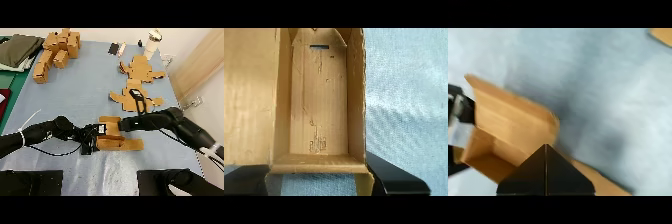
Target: Fold the box.
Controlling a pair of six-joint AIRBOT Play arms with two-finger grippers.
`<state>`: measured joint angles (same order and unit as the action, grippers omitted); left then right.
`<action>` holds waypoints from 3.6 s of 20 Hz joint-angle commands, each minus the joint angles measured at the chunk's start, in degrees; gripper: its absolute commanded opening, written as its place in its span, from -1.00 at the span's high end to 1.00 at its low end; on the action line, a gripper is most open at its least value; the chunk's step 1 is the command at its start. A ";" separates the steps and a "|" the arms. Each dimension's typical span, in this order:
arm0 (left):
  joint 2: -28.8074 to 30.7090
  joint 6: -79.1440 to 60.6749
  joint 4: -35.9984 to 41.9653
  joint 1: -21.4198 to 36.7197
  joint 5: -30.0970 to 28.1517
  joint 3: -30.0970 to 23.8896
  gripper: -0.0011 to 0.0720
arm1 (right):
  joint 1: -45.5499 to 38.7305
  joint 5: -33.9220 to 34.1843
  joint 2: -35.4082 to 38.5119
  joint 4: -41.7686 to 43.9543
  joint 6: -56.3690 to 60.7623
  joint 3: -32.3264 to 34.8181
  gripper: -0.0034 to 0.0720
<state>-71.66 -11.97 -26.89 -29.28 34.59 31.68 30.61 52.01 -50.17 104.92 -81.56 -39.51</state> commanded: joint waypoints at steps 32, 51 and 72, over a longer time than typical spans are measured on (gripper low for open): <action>-0.02 -0.02 -0.11 0.02 0.48 0.04 -0.69 | 4.87 -3.04 -1.53 5.20 -60.11 10.01 0.34; -0.02 -0.04 -0.11 0.02 0.48 0.04 -0.69 | 4.87 -6.75 -3.50 9.44 -65.09 10.38 -0.28; -0.02 -0.04 -0.11 0.02 0.48 0.04 -0.69 | -24.46 15.47 5.14 3.28 -9.99 11.43 0.90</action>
<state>-71.66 -11.99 -26.98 -29.28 35.09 31.68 14.24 72.03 -43.75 92.66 -86.39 -30.76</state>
